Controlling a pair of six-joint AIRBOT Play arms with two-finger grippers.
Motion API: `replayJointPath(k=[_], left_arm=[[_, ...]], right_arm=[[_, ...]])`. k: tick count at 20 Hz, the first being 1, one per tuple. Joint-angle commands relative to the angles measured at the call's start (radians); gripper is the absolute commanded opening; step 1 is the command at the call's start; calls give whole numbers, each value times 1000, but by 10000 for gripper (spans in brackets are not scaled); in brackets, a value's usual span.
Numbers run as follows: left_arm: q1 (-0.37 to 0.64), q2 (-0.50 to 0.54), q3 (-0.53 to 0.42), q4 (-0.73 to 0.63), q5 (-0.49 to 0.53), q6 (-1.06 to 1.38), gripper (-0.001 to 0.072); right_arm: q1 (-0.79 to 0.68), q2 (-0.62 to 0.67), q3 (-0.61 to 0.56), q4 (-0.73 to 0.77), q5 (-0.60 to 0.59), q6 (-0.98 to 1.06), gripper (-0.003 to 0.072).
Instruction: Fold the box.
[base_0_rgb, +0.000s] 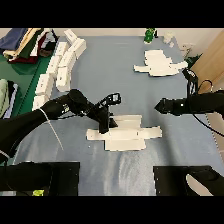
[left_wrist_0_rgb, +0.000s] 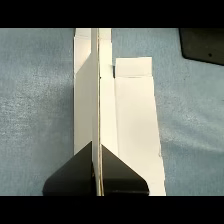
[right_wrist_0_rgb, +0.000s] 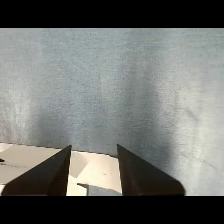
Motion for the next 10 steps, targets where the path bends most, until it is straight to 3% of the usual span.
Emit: replayJointPath(k=[1, 10], left_arm=[[1, -1, 20, 43, -1, -44, 14], [1, -8, 46, 53, -9, -44, 15]], right_arm=[[1, 0, 0, 0, 0, 0, 434], [1, 0, 0, 0, 0, 0, 434]])
